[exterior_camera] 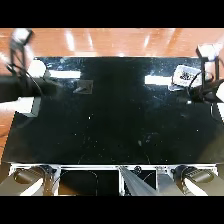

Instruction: Fold the box and place the chain.

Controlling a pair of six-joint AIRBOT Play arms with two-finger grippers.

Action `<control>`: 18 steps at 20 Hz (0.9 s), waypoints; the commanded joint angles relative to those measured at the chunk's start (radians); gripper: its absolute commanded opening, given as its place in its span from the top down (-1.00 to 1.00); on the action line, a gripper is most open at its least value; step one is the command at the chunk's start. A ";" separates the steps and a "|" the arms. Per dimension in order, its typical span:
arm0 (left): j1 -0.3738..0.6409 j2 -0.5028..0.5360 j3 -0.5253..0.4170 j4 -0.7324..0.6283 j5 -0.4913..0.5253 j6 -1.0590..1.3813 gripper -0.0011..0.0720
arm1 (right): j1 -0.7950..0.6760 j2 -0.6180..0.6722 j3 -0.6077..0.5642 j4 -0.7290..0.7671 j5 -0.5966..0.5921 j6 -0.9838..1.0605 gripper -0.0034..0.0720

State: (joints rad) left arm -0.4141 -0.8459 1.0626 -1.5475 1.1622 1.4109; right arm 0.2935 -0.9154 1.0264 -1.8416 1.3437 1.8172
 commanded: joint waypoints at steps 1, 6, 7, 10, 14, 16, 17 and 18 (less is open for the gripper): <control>-0.152 0.039 -0.125 0.174 -0.026 -0.240 0.91 | -0.040 -0.002 -0.117 0.061 0.039 0.020 0.72; -0.065 0.039 -0.137 0.136 -0.040 -0.229 0.91 | -0.034 -0.001 -0.111 0.053 0.025 0.019 0.72; -0.048 0.039 -0.141 0.115 -0.042 -0.229 0.91 | -0.034 -0.001 -0.111 0.053 0.024 0.019 0.72; -0.045 0.039 -0.140 0.088 -0.048 -0.229 0.91 | -0.034 -0.001 -0.111 0.053 0.024 0.019 0.72; -0.046 0.039 -0.140 0.099 -0.028 -0.229 0.91 | -0.034 -0.001 -0.111 0.053 0.024 0.019 0.72; -0.046 0.037 -0.141 0.099 -0.040 -0.229 0.91 | -0.034 -0.001 -0.111 0.053 0.024 0.019 0.72; -0.046 0.037 -0.140 0.099 -0.050 -0.229 0.91 | -0.034 -0.001 -0.111 0.053 0.024 0.019 0.72; -0.046 0.037 -0.141 0.099 -0.059 -0.229 0.91 | -0.034 -0.001 -0.111 0.053 0.024 0.019 0.72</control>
State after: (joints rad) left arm -0.4614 -0.8082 0.9226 -1.4475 1.1202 1.1812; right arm 0.2604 -0.9161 0.9150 -1.7893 1.3678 1.8359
